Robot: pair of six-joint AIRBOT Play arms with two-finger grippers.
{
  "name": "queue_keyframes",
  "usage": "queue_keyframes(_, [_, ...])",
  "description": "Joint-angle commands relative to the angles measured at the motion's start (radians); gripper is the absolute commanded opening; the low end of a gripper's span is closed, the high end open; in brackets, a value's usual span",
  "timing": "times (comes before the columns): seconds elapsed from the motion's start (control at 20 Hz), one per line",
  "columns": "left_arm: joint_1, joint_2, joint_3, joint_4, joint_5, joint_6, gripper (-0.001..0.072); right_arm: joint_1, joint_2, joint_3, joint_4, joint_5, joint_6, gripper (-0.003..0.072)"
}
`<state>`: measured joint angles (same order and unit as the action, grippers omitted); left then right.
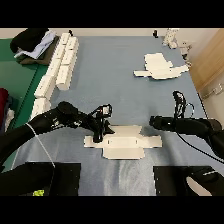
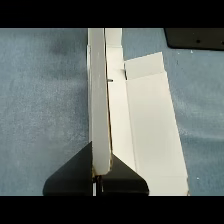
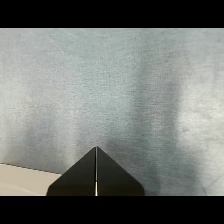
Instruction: Fold the box.
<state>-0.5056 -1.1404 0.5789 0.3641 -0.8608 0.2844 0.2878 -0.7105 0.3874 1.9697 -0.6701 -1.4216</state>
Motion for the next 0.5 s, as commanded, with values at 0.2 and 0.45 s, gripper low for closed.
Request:
queue_keyframes(0.2, [0.0, 0.001, 0.0, 0.003, -0.006, -0.043, 0.0017, 0.001, 0.001, 0.0, 0.001, 0.004, 0.0, 0.0002])
queue_keyframes(0.45, [0.0, 0.001, 0.0, 0.002, -0.006, -0.049, 0.0016, 0.001, 0.001, 0.0, 0.001, -0.003, 0.0, 0.0003])
